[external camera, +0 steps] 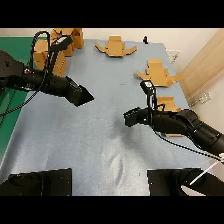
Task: Fold the box.
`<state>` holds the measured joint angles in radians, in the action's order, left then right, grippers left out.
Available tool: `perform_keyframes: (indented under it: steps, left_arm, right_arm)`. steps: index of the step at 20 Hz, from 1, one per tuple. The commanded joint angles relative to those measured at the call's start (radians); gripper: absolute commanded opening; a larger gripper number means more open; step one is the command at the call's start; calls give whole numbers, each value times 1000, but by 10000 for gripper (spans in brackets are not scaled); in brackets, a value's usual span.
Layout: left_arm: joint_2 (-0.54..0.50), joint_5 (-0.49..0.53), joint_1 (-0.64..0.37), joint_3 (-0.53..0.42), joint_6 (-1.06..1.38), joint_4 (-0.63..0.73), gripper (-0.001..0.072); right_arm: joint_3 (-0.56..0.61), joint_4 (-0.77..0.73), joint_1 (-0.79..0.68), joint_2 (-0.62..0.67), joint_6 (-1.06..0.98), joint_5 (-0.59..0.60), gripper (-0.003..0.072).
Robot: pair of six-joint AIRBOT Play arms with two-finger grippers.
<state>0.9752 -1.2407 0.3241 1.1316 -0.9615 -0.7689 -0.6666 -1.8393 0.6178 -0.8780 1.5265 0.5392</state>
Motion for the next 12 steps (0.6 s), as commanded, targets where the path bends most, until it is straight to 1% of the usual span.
perform_keyframes:
  steps: [1, 6, 9, 11, 12]
  left_arm:
    - [0, 0, 0, 0, 0, 0, 690]
    - [0, 0, 0, 0, 0, 0, 690]
    - [0, 10, 0, 0, 24, -1, 690]
    - [0, 77, 0, 0, 146, -1, 690]
    - [1, 113, 0, 0, 148, 16, 690]
  right_arm:
    - [-1, 0, 1, 0, 0, 0, 9]
    - [-1, -5, 1, 0, -1, 0, 9]
    - [-1, -40, 1, 0, -1, 1, 9]
    - [-1, -55, 1, 0, -21, 3, 10]
    - [-3, -68, 1, 0, -65, 4, 10]
